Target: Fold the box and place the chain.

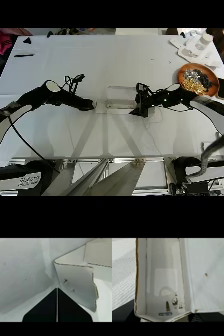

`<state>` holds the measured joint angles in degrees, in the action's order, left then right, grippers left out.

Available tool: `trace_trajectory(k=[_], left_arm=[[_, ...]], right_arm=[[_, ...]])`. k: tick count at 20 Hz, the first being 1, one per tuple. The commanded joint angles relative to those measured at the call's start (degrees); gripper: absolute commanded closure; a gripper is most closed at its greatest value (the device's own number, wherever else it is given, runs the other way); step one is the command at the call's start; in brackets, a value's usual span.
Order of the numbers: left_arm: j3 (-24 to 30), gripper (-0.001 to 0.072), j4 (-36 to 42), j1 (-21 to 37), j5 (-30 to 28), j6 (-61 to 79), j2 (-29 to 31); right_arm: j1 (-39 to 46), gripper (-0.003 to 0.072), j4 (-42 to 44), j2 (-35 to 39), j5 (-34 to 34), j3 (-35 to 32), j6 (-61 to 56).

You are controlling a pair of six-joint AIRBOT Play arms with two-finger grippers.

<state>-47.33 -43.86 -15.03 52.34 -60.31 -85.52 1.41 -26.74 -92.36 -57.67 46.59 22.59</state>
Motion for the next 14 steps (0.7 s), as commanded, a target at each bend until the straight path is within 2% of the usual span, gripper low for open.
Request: trace_trajectory(k=[1,10,14], left_arm=[[0.07,0.0701,-0.11,-1.16,-1.60,-1.66,-1.84],[0.04,0.0701,10.49,-0.55,0.61,3.82,-0.04],[0.07,0.0700,10.99,0.24,0.66,3.96,0.68]], right_arm=[[0.02,0.0184,0.00,-0.02,-0.02,0.02,-0.02],[0.02,0.0184,0.00,-0.02,0.00,0.02,-0.02],[0.02,0.0184,0.00,-0.02,0.00,0.02,-0.02]])
